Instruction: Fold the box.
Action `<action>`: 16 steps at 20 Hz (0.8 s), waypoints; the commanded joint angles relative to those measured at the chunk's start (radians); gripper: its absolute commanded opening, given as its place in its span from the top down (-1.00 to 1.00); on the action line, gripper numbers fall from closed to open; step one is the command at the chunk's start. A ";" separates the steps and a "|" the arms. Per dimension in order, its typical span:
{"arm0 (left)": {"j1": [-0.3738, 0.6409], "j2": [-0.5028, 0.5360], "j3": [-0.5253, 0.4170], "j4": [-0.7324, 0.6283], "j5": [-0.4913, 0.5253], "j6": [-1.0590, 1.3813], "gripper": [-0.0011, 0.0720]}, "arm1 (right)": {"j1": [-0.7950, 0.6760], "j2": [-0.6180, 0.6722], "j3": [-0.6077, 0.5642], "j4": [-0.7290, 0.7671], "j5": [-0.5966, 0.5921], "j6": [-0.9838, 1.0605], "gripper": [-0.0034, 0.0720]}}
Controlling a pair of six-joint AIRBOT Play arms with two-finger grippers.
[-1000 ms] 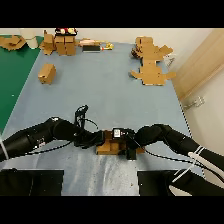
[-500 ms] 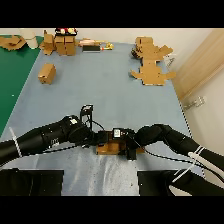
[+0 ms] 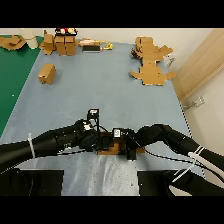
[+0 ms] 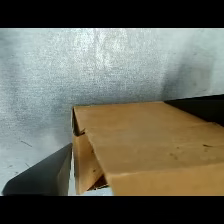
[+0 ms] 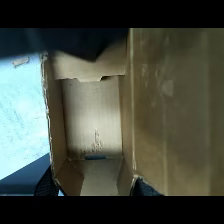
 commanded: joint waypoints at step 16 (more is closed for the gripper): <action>-0.020 -0.157 0.090 0.044 -0.122 0.040 0.50 | 0.000 0.000 0.001 0.000 0.001 0.000 -0.42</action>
